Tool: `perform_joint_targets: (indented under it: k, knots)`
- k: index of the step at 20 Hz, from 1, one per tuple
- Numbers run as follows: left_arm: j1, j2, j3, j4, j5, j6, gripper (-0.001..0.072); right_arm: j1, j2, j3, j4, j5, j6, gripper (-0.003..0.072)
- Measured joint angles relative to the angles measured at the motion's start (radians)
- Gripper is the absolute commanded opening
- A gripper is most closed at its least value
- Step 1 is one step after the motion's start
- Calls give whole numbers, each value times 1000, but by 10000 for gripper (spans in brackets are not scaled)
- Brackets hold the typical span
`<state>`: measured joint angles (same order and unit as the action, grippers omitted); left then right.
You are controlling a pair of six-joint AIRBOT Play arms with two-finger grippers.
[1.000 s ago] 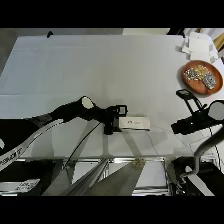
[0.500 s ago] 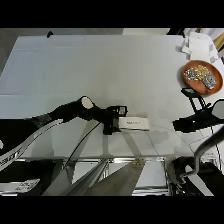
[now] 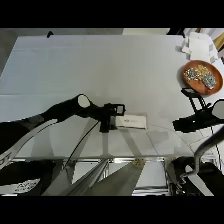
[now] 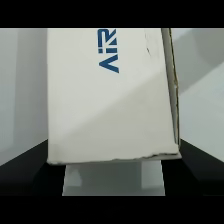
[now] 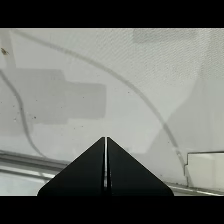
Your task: Fold the box and place the chain.
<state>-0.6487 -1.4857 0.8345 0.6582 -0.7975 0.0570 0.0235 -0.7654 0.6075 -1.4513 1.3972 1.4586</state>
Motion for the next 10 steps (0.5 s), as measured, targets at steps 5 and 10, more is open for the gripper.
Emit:
perform_joint_targets:
  k: [5,10]
  knots:
    - [214,127,0,170,23,-243,1,0,0,0,0,0,0,11]
    - [543,232,0,230,6,-414,1,0,0,0,0,0,0,11]
